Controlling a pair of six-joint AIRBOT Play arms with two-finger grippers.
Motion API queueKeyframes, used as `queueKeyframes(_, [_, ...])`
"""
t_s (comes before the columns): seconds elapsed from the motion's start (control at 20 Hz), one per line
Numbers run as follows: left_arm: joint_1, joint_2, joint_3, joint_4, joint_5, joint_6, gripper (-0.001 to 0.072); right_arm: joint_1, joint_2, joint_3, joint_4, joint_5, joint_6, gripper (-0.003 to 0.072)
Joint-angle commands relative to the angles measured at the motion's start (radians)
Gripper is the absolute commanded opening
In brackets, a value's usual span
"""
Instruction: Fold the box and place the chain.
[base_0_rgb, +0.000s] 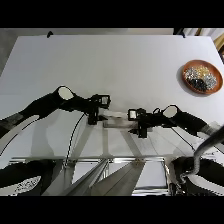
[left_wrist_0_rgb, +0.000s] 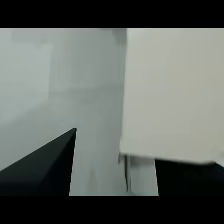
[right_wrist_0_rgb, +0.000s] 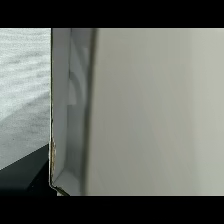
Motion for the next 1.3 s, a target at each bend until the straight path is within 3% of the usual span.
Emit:
queueKeyframes(0.0, [0.000,0.091,0.001,0.227,-0.011,-0.293,0.0492,0.000,0.000,0.000,0.001,-0.001,0.001,0.0301])
queueKeyframes(0.05, [0.000,0.121,0.001,0.271,-0.031,-0.364,0.0487,0.000,0.000,0.000,0.001,-0.001,0.001,0.0301])
queueKeyframes(0.1, [0.000,0.150,0.001,0.307,-0.055,-0.407,0.0434,0.000,0.000,0.000,0.001,-0.001,0.001,0.0301])
queueKeyframes(0.2, [0.001,0.212,0.001,0.355,-0.118,-0.456,0.0267,0.000,0.000,0.000,0.001,-0.001,0.001,0.0301])
queueKeyframes(0.25, [0.000,0.244,0.001,0.352,-0.149,-0.475,0.0091,0.000,0.000,0.000,0.001,-0.001,0.001,0.0301])
queueKeyframes(0.3, [-0.006,0.272,0.001,0.336,-0.183,-0.487,0.0004,0.000,0.000,0.000,0.001,-0.001,0.001,0.0301])
queueKeyframes(0.45, [-0.077,0.308,0.001,0.250,-0.265,-0.488,0.0004,0.000,0.000,0.000,0.001,-0.001,0.001,0.0301])
queueKeyframes(0.55, [-0.136,0.302,0.001,0.203,-0.241,-0.480,0.0004,0.000,0.000,0.000,0.001,-0.001,0.001,0.0301])
queueKeyframes(0.8, [-0.170,0.202,0.001,0.019,0.051,-0.481,0.0009,0.000,0.000,0.000,0.001,-0.001,0.001,0.0301])
queueKeyframes(1.05, [-0.170,0.098,0.001,-0.072,0.390,-0.527,0.0008,0.000,0.000,0.000,0.001,-0.001,0.001,0.0301])
queueKeyframes(1.25, [-0.166,0.010,0.001,-0.071,0.396,-0.572,0.0008,0.000,0.000,0.000,0.001,-0.001,0.001,0.0301])
